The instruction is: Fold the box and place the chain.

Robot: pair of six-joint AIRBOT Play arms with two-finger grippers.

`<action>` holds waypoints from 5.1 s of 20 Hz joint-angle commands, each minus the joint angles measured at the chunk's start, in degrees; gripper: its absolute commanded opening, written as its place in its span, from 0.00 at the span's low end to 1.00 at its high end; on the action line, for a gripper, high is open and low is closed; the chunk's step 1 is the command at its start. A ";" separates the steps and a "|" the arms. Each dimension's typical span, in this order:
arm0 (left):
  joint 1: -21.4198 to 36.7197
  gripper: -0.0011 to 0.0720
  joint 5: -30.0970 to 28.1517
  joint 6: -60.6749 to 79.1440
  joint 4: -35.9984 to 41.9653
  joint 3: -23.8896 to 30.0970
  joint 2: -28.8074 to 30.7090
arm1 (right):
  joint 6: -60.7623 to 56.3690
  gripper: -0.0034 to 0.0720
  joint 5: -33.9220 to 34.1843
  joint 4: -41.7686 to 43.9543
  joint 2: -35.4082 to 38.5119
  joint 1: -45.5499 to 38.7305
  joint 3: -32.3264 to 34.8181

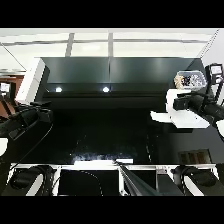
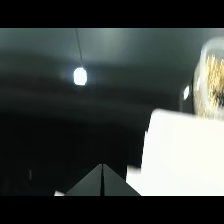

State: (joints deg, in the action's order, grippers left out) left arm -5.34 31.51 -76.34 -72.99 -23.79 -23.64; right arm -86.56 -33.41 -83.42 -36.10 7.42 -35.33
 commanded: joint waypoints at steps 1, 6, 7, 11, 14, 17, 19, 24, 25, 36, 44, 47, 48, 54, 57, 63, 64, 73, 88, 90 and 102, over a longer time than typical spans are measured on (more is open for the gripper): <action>-0.04 0.58 -8.87 -0.02 2.12 0.00 -2.54 | -4.20 0.06 12.72 -7.08 -1.38 -2.73 -0.37; -0.04 0.99 -5.70 0.04 1.70 -2.56 -8.24 | -18.71 0.94 -1.84 -17.57 -17.18 -33.35 -12.61; -0.04 0.99 -5.44 0.04 1.68 -2.58 -8.57 | -16.59 0.94 -6.84 -16.68 -21.20 -39.30 -15.93; -0.04 0.99 -5.29 0.04 1.66 -2.58 -9.18 | 0.15 0.94 -28.00 -2.25 -36.13 -54.60 -25.03; -0.04 0.99 -4.81 0.04 1.70 -2.58 -9.88 | 19.04 0.94 -38.64 16.20 -44.78 -59.32 -29.11; -0.04 0.99 -2.34 0.04 1.68 -2.56 -10.34 | 28.30 0.94 -42.49 18.91 -50.12 -58.93 -31.93; -0.04 0.99 -2.08 0.07 1.66 -2.56 -10.34 | 32.20 0.80 -42.53 18.93 -53.18 -57.99 -34.05; -0.04 0.99 -2.05 0.04 1.68 -2.56 -10.34 | 34.75 0.52 -43.52 19.06 -57.94 -56.33 -37.88; -0.04 0.99 -1.97 0.04 1.68 -2.56 -10.34 | 35.67 0.21 -43.43 19.06 -57.94 -56.22 -37.90; -0.04 0.98 0.85 0.02 4.74 -2.51 -10.49 | 41.24 0.05 -50.58 41.55 -50.12 -51.45 -23.91; -5.40 0.98 11.34 0.15 18.93 -2.51 -18.45 | 55.71 0.05 -29.31 64.67 -19.71 -32.89 8.63; -9.73 0.98 8.22 8.61 30.45 -2.60 -23.69 | 55.12 0.05 -24.72 65.31 -11.50 -26.18 16.35; -10.67 0.98 7.89 12.79 35.19 -2.89 -25.94 | 54.66 0.05 -24.50 66.05 -10.08 -24.41 18.03; -11.06 0.98 18.14 23.87 50.53 -12.79 -45.16 | 53.29 0.05 -23.85 65.94 -9.55 -17.05 19.65; -11.06 0.98 18.53 24.20 50.31 -19.47 -53.72 | 52.68 0.05 -23.04 65.81 -9.55 -15.74 19.65; -10.60 0.98 31.91 28.52 49.68 -29.22 -68.02 | 51.25 0.06 -23.61 65.55 -9.55 -15.76 19.65; -10.69 0.98 34.16 28.57 49.70 -30.29 -69.83 | 51.23 0.06 -23.80 65.46 -9.55 -15.76 19.65; -12.68 0.49 50.34 42.29 43.01 -40.17 -77.92 | 51.17 0.06 -24.83 64.70 -9.55 -15.76 19.65; -18.69 0.04 40.06 54.36 38.32 -36.65 -64.22 | 41.35 0.95 -27.15 29.49 -9.55 -15.93 -3.06; -21.97 0.04 32.65 62.14 38.49 -32.74 -60.48 | 41.31 0.95 -25.16 29.62 -9.55 -15.87 -4.61; -27.87 0.05 19.85 74.36 30.36 -29.55 -63.58 | 52.63 0.95 -28.24 33.44 -9.66 -9.88 -0.50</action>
State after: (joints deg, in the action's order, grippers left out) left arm -32.86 53.21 -2.98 -41.12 -53.58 -86.70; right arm -38.13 -62.48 -49.84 -45.71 -5.58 -38.00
